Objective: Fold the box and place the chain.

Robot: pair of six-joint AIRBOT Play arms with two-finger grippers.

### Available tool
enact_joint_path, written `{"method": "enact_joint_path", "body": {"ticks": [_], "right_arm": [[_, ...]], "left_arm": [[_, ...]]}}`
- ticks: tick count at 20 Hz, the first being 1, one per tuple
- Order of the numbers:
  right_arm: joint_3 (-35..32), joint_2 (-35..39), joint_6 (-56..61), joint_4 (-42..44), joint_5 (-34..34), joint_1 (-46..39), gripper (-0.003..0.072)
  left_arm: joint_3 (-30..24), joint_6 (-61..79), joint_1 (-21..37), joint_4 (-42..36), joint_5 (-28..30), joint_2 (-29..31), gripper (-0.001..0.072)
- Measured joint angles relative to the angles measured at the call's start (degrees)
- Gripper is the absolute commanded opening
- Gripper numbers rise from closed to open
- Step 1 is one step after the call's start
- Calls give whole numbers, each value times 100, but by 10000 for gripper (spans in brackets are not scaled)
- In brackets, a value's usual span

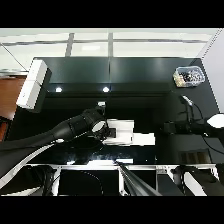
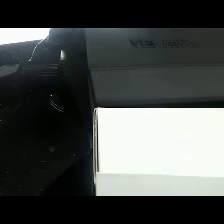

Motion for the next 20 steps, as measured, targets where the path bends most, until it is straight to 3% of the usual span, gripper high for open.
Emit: {"method": "enact_joint_path", "body": {"ticks": [4, 11, 12, 13, 14, 20], "right_arm": [[-507, -446, 522, 439, 216, -365, 45], [-728, -1095, 511, 1447, -160, 774, 75], [-732, -1117, 476, 1539, -170, 892, 174], [-730, -1139, 426, 1631, -162, 981, 408], [-697, -1152, 348, 1727, -118, 1054, 711], [-295, -1180, -157, 2177, 382, 1257, 708]], "left_arm": [[0, -15, 0, 4, -2, 0, 31], [-2, -13, 0, 9, -2, 0, 30], [0, -13, 0, 9, -2, 0, 31], [0, -13, 0, 9, -4, 0, 31], [0, -13, 0, 9, -4, 0, 30], [-2, -11, 0, 11, -7, 0, 31]]}}
